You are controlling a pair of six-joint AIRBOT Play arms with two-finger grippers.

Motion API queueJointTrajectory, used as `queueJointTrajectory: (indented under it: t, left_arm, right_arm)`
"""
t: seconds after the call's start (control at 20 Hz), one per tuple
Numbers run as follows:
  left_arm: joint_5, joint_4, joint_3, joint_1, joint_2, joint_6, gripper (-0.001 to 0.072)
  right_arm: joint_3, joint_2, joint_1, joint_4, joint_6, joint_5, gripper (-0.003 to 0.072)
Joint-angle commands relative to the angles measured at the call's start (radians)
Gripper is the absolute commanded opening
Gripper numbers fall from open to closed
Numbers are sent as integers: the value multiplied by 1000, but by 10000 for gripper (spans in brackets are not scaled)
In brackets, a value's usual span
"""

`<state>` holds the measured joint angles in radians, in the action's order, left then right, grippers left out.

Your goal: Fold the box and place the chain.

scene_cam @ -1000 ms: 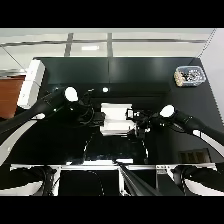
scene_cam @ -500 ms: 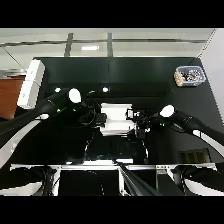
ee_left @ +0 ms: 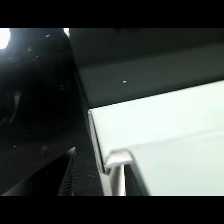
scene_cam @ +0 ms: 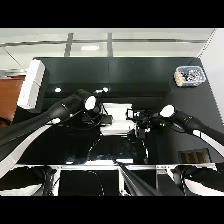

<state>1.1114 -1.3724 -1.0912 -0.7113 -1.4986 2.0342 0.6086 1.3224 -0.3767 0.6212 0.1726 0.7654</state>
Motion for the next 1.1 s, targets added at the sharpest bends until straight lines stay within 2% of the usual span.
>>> queueJointTrajectory:
  t: [0.0,0.1,0.15,0.3,0.35,0.4,0.55,0.6,0.65,0.7,0.75,1.05]
  left_arm:
    - [50,-50,-32,-31,-19,73,347]
    - [60,-91,-40,-55,-21,119,333]
    - [59,-96,-42,-66,-22,121,275]
    - [60,-95,-48,-90,-34,134,269]
    - [60,-96,-48,-95,-38,147,206]
    - [48,-95,-48,-97,-40,142,43]
    - [40,-93,-48,-100,-41,143,25]
    - [45,-86,-48,-98,-41,143,48]
    - [50,-80,-48,-96,-41,143,201]
    - [57,-79,-48,-96,-41,143,391]
    - [66,-80,-48,-96,-41,143,469]
    - [71,-85,-55,-94,-41,142,469]
  right_arm:
    - [1,-1,1,0,0,0,130]
    - [1,-1,1,0,0,0,130]
    - [1,-1,1,0,0,0,130]
    - [1,-1,1,0,0,0,130]
    - [1,-1,1,0,0,0,130]
    - [1,-1,1,0,0,0,130]
    - [1,-1,1,0,0,0,130]
    - [1,-1,1,0,0,0,130]
    - [1,-1,1,0,0,0,130]
    - [1,-1,1,0,0,0,130]
    - [1,-1,1,0,0,0,130]
    - [1,-1,1,-1,0,0,130]
